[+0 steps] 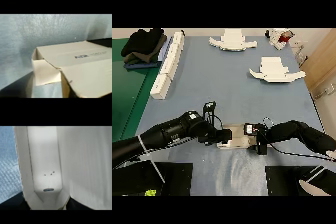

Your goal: Fold the box.

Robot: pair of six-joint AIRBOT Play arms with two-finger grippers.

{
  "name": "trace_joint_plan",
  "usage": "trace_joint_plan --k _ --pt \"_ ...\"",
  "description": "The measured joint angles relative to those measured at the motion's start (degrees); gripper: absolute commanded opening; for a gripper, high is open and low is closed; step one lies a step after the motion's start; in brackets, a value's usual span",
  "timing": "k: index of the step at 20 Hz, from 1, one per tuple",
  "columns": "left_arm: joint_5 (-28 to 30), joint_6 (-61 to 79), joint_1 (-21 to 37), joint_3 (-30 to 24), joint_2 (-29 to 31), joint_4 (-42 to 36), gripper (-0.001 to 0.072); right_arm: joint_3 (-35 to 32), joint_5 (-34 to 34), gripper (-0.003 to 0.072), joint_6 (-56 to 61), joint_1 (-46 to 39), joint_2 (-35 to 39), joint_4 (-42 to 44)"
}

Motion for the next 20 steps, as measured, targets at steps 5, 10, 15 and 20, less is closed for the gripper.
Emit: trace_joint_plan --k 5,10,15,20 --pt "-3.69 -4.55 -2.14 4.11 -4.61 2.21 0.0405 0.00 0.02 0.0470 0.00 0.00 -0.02 0.02" --pt "-7.52 -10.27 -3.45 6.80 -6.71 6.91 0.0405 0.00 0.02 0.0470 -0.02 0.00 -0.02 0.00" --pt "-10.01 -13.33 -4.90 8.72 -9.55 10.34 0.0405 0.00 0.00 0.0470 0.00 0.00 0.00 0.00" --pt "-11.34 -14.10 -5.86 11.39 -13.94 11.65 0.0405 0.00 0.00 0.0470 0.00 0.00 -0.02 0.00"
